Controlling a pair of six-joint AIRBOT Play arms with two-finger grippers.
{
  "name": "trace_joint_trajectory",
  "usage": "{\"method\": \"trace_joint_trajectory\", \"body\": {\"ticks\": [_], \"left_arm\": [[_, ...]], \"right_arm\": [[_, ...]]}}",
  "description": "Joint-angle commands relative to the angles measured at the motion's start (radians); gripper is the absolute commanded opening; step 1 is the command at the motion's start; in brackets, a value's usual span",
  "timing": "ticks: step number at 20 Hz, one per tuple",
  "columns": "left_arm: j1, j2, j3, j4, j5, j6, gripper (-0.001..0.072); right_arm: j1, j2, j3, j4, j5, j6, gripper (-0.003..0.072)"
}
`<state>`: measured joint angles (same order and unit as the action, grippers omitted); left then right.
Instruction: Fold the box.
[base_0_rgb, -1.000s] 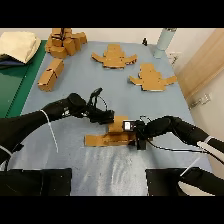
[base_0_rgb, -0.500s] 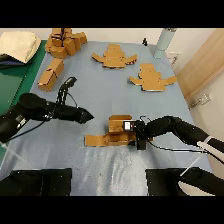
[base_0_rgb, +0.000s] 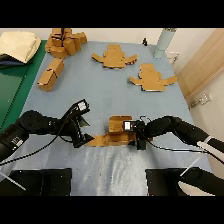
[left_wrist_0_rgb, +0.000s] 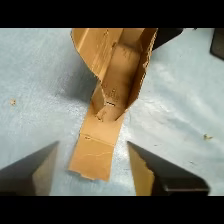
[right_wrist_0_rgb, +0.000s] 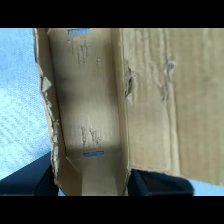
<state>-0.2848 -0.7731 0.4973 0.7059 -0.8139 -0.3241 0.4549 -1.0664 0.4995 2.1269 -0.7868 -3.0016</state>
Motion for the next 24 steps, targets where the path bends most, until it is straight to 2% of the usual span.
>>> {"method": "trace_joint_trajectory", "body": {"ticks": [1, 4, 7, 12, 13, 14, 15, 19, 20, 21, 24], "left_arm": [[-0.037, -0.065, -0.034, -0.049, 0.096, 0.153, 0.0683], [-0.117, -0.138, -0.031, -0.097, 0.138, 0.257, 0.0682], [-0.196, -0.209, -0.019, -0.109, 0.222, 0.264, 0.0682], [-0.246, -0.318, 0.045, -0.109, 0.238, 0.247, 0.0679], [-0.246, -0.337, 0.052, -0.114, 0.237, 0.245, 0.0612], [-0.249, -0.351, 0.055, -0.118, 0.237, 0.245, 0.0481], [-0.252, -0.364, 0.057, -0.123, 0.238, 0.245, 0.0408], [-0.252, -0.392, 0.065, -0.153, 0.240, 0.246, 0.0400], [-0.252, -0.392, 0.067, -0.153, 0.239, 0.246, 0.0253], [-0.252, -0.392, 0.069, -0.153, 0.241, 0.246, 0.0190], [-0.252, -0.392, 0.077, -0.176, 0.246, 0.250, 0.0184]], "right_arm": [[0.000, 0.000, 0.000, -0.002, 0.000, 0.000, 0.0459], [0.000, 0.000, 0.000, -0.002, 0.000, 0.000, 0.0459], [0.000, 0.000, 0.000, -0.002, 0.000, 0.000, 0.0459], [0.000, 0.000, 0.000, -0.002, 0.000, 0.000, 0.0460], [0.000, 0.000, 0.000, -0.002, 0.000, 0.000, 0.0460], [0.000, 0.000, 0.000, -0.002, 0.000, 0.000, 0.0460], [0.000, 0.000, 0.000, -0.002, 0.000, 0.000, 0.0460], [0.000, 0.000, 0.000, -0.002, 0.000, 0.000, 0.0459], [0.000, 0.000, 0.000, -0.002, 0.000, 0.000, 0.0459], [0.000, 0.000, 0.000, -0.002, 0.000, 0.000, 0.0459], [0.000, 0.000, 0.000, -0.002, 0.000, 0.000, 0.0460]]}}
